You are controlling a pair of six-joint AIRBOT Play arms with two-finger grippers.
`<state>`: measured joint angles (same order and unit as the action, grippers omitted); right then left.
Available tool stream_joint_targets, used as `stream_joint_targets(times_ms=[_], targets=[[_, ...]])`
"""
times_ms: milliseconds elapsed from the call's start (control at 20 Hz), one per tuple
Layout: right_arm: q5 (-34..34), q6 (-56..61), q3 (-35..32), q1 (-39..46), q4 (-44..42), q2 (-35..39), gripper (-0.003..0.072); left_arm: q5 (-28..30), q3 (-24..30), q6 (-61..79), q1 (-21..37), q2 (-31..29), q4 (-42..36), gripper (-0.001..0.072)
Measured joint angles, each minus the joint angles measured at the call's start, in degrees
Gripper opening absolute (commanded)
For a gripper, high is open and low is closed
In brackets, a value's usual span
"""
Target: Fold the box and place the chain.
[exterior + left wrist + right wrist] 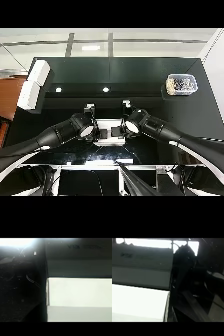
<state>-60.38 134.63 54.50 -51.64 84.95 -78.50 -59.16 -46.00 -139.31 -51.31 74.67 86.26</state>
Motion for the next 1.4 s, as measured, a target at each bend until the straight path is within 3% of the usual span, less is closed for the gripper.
stream_joint_targets(times_ms=[150, 200, 1050, 1150, 1200, 1400], targets=[[-0.98, 0.13, 0.50, 0.00, 0.42, -0.68, 0.0256, 0.00, 0.00, 0.00, 0.00, 0.00, 0.00, 0.0028], [-1.11, 0.17, 0.57, 0.00, 0.52, -0.83, 0.0205, 0.00, 0.00, 0.00, 0.00, 0.00, 0.00, 0.0028], [0.17, 0.79, 0.76, 0.00, 1.27, -2.75, 0.0203, 0.04, 0.00, -0.07, 0.00, 0.00, -0.02, 0.0028], [0.31, 0.79, 0.76, 0.00, 1.25, -2.75, 0.0144, 0.04, 0.00, -0.04, 0.00, 0.00, -0.02, 0.0028], [0.46, 0.79, 0.76, 0.00, 1.22, -2.75, 0.0033, 0.04, 0.00, -0.04, 0.00, 0.00, -0.02, 0.0028], [0.46, 0.72, 0.76, 0.00, 1.25, -2.80, 0.0032, 0.13, -0.02, -0.07, 0.00, 0.00, -0.11, 0.0028]])
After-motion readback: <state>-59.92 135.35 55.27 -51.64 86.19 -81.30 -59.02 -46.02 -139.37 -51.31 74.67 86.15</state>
